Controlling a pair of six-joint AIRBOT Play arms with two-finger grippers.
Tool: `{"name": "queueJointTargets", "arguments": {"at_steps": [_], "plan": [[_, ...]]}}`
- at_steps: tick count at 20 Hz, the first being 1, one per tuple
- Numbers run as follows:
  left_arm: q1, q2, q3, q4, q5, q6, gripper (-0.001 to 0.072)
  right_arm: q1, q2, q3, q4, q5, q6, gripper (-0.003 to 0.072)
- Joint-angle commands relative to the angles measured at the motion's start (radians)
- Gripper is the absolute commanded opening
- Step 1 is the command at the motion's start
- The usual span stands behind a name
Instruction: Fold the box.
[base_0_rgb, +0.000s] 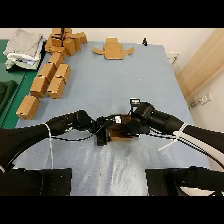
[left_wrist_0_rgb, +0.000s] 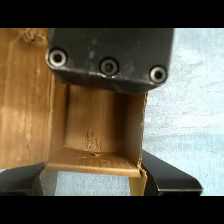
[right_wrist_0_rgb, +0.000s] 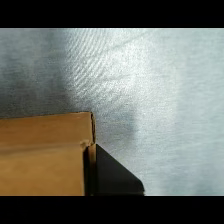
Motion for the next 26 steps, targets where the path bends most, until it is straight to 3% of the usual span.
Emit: {"name": "queueJointTargets", "arguments": {"at_steps": [1,3,7,9,18,26], "plan": [[0.001,0.001,0.000,0.000,0.000,0.000,0.0480,-0.001,-0.001,0.001,-0.021,0.005,-0.006,0.0007],[0.001,0.001,0.000,0.000,0.000,0.000,0.0479,-0.001,0.001,0.001,-0.016,0.007,-0.012,0.0318],[0.001,0.001,0.000,0.000,0.000,0.000,0.0480,-0.001,0.012,0.001,0.008,0.006,-0.013,0.0319],[0.001,0.001,0.000,0.000,0.000,0.000,0.0479,-0.001,0.031,0.001,0.021,0.006,-0.013,0.0430],[0.001,0.001,0.000,0.000,0.000,0.000,0.0479,-0.002,0.132,0.000,0.080,-0.093,-0.012,0.0424],[0.001,0.001,0.000,0.000,0.000,0.000,0.0479,-0.003,0.208,0.001,0.085,-0.101,-0.011,0.0414]]}}
